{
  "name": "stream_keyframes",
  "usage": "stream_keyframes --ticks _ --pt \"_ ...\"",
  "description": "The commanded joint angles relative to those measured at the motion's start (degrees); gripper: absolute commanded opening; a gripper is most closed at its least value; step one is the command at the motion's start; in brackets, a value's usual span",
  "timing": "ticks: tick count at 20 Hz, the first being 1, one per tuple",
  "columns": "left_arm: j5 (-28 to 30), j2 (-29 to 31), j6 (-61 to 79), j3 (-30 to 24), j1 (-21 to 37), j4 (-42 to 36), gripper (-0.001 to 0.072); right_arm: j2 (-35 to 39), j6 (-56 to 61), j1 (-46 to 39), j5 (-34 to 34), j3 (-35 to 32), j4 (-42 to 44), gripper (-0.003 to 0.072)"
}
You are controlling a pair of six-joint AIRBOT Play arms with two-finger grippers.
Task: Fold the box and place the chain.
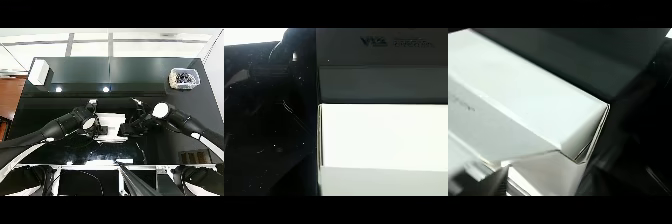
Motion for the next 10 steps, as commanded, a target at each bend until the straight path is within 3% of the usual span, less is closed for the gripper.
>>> stream_keyframes --ticks 1,10 --pt "0.0 0.0 0.0 0.1 0.0 0.0 0.0028 0.0 17.3 6.4 -2.5 4.6 -14.9 0.0477" --pt "0.0 0.0 0.0 0.1 0.0 0.0 0.0028 -2.6 34.4 13.1 1.5 9.4 -28.2 0.0470"
